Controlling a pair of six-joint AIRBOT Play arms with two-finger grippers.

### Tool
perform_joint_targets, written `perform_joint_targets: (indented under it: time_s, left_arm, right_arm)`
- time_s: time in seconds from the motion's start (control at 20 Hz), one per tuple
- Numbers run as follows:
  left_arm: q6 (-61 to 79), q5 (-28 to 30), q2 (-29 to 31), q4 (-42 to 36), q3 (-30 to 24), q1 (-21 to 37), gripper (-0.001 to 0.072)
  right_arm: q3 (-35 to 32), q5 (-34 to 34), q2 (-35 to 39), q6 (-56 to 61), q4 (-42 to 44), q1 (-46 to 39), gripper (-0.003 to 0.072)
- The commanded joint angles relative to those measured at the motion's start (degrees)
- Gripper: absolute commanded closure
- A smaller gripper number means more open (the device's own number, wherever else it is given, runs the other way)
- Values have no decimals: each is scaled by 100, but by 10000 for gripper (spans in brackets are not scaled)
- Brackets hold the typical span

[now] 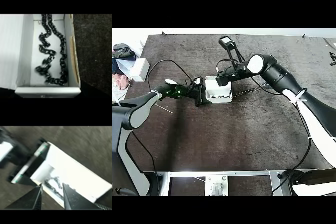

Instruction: Fold the box and place the chain.

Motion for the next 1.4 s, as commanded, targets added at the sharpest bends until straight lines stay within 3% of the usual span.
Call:
perform_joint_targets:
  time_s: [0.0, 0.1, 0.25, 0.45, 0.9, 1.1, 1.2, 1.3, 1.35]
  left_arm:
    - [2, 0, -2, 0, 0, -4, 292]
    - [2, 2, -2, 0, 0, -4, 293]
    - [2, 2, -2, 0, 0, -4, 292]
    - [2, 2, -2, -2, 0, -4, 292]
    - [2, 2, -2, -7, 0, -4, 292]
    - [2, 0, -2, -9, 0, -4, 292]
    - [2, 2, -2, -11, 0, -4, 292]
    - [2, 2, -2, -11, 0, -4, 292]
    - [2, 2, -2, -11, 0, -4, 292]
  right_arm:
    - [-354, 142, 44, 203, 11, -579, 393]
    - [-868, 22, 286, 431, 11, -1117, 392]
    - [-1923, -726, 684, 911, 11, -2006, 391]
    - [-2771, -1585, 619, 1528, 83, -2898, 391]
    - [-2396, -2621, -461, 1537, 776, -2761, 393]
    - [-2103, -2632, -765, 1534, 1001, -2710, 402]
    - [-2072, -2638, -796, 1534, 1001, -2710, 609]
    - [-2072, -2636, -787, 1530, 999, -2710, 607]
    - [-2072, -2618, -769, 1508, 999, -2710, 678]
